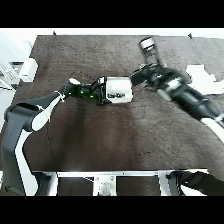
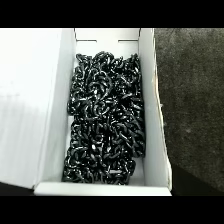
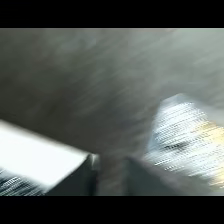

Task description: Fold the box and place the chain.

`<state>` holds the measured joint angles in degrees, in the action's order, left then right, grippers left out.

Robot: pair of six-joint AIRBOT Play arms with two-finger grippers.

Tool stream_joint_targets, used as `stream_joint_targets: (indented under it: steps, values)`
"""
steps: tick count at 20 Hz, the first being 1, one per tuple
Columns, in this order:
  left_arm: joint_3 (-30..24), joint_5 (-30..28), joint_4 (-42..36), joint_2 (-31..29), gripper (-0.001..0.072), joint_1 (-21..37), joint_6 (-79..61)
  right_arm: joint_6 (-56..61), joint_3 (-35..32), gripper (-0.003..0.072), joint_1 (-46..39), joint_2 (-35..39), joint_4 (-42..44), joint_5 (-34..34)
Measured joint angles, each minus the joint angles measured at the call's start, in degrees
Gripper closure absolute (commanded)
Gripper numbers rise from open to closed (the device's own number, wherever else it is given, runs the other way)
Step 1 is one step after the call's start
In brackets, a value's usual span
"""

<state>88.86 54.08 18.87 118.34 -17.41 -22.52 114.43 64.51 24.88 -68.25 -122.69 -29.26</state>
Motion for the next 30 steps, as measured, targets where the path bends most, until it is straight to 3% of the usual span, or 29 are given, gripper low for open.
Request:
stream_joint_targets:
  steps: [5,9,14,18,24,30]
  values:
    - [0.0,0.0,0.0,0.0,0.0243,0.0,0.0,-15.8,-0.1,0.0650,-11.7,1.3,11.3,7.9]
    - [0.0,0.0,0.0,0.0,0.0244,0.0,0.0,-38.7,1.0,0.0651,-17.1,-3.5,30.9,9.3]
    - [0.0,0.0,0.0,0.0,0.0243,0.0,0.0,-72.3,10.0,0.0651,-22.9,-14.3,62.2,-4.3]
    - [0.0,0.0,0.0,0.0,0.0244,0.0,0.0,-86.5,20.4,0.0651,-27.2,-24.4,76.9,-17.5]
    - [0.0,0.0,0.0,0.0,0.0243,0.0,0.0,-93.7,38.0,0.0651,-29.0,-40.1,86.8,-33.5]
    - [0.0,0.6,0.0,0.0,0.0243,0.0,0.0,-95.3,44.6,0.0651,-28.0,-46.0,89.1,-40.0]
